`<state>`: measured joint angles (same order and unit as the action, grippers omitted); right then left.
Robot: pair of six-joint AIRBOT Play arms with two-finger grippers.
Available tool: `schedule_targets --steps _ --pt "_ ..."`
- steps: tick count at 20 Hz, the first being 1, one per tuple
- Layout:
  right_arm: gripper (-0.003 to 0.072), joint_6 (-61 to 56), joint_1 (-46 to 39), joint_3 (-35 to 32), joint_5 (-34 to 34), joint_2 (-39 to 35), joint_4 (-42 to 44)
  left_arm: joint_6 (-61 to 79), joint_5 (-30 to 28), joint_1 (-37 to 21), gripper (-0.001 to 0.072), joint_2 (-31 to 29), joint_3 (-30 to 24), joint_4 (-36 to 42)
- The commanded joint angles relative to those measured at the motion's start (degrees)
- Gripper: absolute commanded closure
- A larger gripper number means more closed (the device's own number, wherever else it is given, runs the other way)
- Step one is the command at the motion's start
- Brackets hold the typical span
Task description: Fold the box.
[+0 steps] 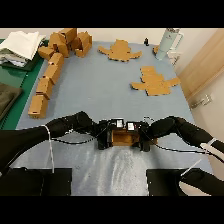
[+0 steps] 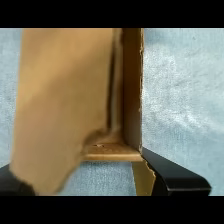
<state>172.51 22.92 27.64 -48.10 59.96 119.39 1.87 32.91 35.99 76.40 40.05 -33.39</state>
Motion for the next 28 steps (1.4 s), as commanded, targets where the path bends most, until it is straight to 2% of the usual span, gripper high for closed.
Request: schedule_targets --steps 1,7,8,9,12,14,16,17,28 --pt "0.0174 -0.02 0.02 0.02 0.02 -0.04 -0.02 -1.51 -2.01 1.18 0.0014 0.04 0.24 -0.11" --pt "0.0174 -0.02 0.02 0.02 0.00 -0.04 -0.04 -3.52 -2.56 1.90 0.0016 0.63 0.61 -0.15" --pt "0.0174 -0.02 0.02 0.02 0.00 -0.04 -0.04 -3.58 -2.56 1.90 0.0033 0.63 0.70 -0.11" --pt "0.0174 -0.02 0.02 0.02 0.00 -0.04 -0.04 -3.96 -2.54 1.90 0.0117 0.70 0.76 -0.31" --pt "0.0174 -0.02 0.02 0.02 0.00 -0.04 -0.04 -4.50 -2.32 1.90 0.0125 0.74 0.92 -1.16" --pt "0.0174 -0.02 0.04 0.02 0.02 -0.04 -0.04 -4.46 -2.32 1.90 0.0372 0.74 0.98 -1.81" --pt "0.0174 -0.02 0.02 0.02 0.00 -0.04 -0.04 -4.44 -2.29 1.90 0.0357 0.74 0.98 -1.79" --pt "0.0174 -0.02 0.02 0.02 0.00 -0.04 -0.04 -4.44 -2.32 1.90 0.0272 0.74 0.98 -1.77" --pt "0.0174 -0.02 0.04 0.02 0.00 -0.04 -0.04 -4.46 -2.36 1.88 0.0274 0.72 1.03 -1.53"
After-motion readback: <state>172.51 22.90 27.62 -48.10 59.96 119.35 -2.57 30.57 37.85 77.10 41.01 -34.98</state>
